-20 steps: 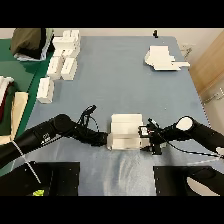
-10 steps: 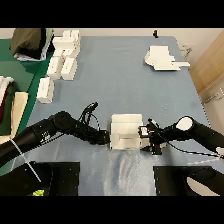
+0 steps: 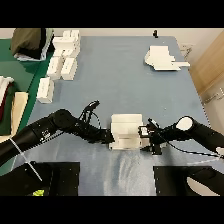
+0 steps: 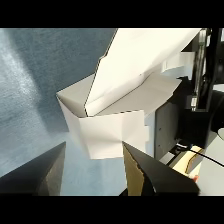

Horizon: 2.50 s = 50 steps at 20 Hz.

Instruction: Fold the box.

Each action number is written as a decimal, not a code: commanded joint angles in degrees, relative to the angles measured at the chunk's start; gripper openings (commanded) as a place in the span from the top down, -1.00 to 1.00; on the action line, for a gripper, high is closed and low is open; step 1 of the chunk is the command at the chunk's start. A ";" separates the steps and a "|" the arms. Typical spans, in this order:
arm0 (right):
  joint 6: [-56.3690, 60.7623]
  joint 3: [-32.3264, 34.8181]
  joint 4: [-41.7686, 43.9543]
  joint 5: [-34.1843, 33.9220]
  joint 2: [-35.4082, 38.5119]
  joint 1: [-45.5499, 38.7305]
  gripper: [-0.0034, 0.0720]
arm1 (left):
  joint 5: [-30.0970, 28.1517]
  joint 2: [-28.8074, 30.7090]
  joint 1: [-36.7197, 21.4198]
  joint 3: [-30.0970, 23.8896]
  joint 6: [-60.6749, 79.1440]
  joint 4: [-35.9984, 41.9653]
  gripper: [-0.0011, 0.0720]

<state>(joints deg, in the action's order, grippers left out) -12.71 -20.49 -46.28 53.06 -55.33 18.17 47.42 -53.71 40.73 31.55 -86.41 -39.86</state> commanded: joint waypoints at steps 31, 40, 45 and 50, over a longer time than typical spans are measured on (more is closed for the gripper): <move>0.02 -0.02 0.02 0.02 0.02 0.02 -0.44 | 14.69 -27.19 23.41 26.56 -57.68 -44.39 -0.42; 0.02 -0.02 0.02 0.02 0.02 0.02 -0.44 | 11.87 -27.85 23.96 26.88 -61.27 -43.28 -0.31; 0.02 -0.02 0.04 0.02 0.02 0.02 -0.44 | 10.97 -27.85 23.93 27.50 -60.26 -43.74 0.93; 0.02 -0.02 0.02 0.02 0.04 0.02 -0.44 | 11.13 -27.85 24.70 27.56 -60.61 -43.67 0.93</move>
<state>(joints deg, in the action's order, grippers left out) -12.56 -20.49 -46.39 52.93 -55.29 18.13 59.55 -81.58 65.08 59.00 -147.11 -83.81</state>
